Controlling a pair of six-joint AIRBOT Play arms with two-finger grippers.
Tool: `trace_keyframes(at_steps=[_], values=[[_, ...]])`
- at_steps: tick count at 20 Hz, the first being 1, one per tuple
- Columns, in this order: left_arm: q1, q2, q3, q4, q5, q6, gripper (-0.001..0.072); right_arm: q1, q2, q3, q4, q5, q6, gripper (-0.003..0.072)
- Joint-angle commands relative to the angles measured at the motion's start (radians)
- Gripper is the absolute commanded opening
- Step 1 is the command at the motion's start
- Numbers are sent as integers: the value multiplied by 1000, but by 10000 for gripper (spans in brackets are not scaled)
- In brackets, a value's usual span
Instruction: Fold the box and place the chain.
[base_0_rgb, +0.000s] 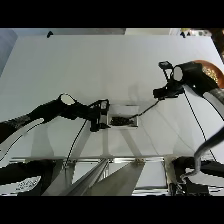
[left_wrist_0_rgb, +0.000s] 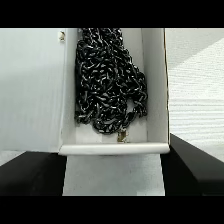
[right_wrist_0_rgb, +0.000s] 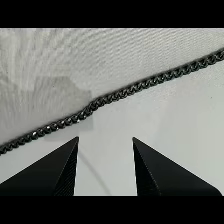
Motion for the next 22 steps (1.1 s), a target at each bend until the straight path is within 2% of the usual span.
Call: trace_keyframes(at_steps=[1,2,6,11,15,16,17,22], values=[[0,0,0,0,0,0,275,1,-26,0,3,-53,76,353],[0,0,0,0,0,0,275,1,-42,0,5,-58,105,327],[0,0,0,0,0,0,275,1,-116,-1,19,-56,163,306],[0,0,0,0,0,0,275,0,-142,-1,18,-55,174,182],[0,1,0,0,0,0,275,1,-155,-2,16,-48,173,169],[1,1,0,0,0,0,275,1,-154,-2,15,-44,166,79],[0,0,0,0,0,0,275,1,-152,-1,15,-39,154,22],[0,1,0,0,0,0,275,-1,-58,-1,-14,25,52,22]])
